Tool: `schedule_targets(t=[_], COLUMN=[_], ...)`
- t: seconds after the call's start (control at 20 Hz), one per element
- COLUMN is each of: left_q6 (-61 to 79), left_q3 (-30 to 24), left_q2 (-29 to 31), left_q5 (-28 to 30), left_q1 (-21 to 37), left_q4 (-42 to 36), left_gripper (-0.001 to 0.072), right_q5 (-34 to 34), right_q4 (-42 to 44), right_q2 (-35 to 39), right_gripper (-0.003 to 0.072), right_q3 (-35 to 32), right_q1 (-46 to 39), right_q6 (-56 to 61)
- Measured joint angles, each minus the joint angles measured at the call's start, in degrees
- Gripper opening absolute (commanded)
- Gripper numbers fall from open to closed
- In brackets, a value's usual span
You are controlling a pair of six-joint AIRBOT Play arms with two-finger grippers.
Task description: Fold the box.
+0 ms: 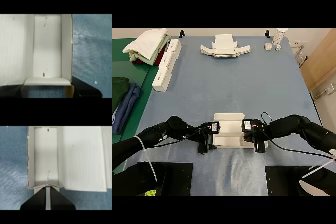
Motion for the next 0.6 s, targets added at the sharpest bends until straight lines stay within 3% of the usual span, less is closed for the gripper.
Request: schedule_targets(t=[0.1,0.2,0.25,0.3,0.35,0.6], left_q6=[0.0,0.0,0.02,0.02,0.02,0.04], left_q3=[0.0,0.0,0.0,0.0,0.0,0.0], left_q2=[0.0,0.0,0.0,0.0,0.0,0.0], left_q5=[0.0,0.0,0.0,0.02,0.02,0.0], left_q1=[0.0,0.0,0.0,0.0,0.0,0.0], left_q4=[0.0,0.0,0.02,0.02,0.02,0.02], left_gripper=[0.0475,0.0475,0.0475,0.0475,0.0475,0.0475], right_q5=[1.42,2.69,2.91,3.3,3.56,4.02], right_q4=[0.22,0.48,0.5,0.57,0.57,0.57], right_q2=[-0.17,-0.59,-0.83,-1.03,-1.16,-1.4], right_gripper=[0.0113,0.0422,0.0519,0.0563,0.0602,0.0587], right_q3=[-0.02,0.0,0.0,0.0,0.0,0.0], right_q1=[1.22,2.38,2.84,3.23,3.5,4.04], right_q6=[-0.02,-0.04,-0.04,-0.04,-0.02,-0.04])
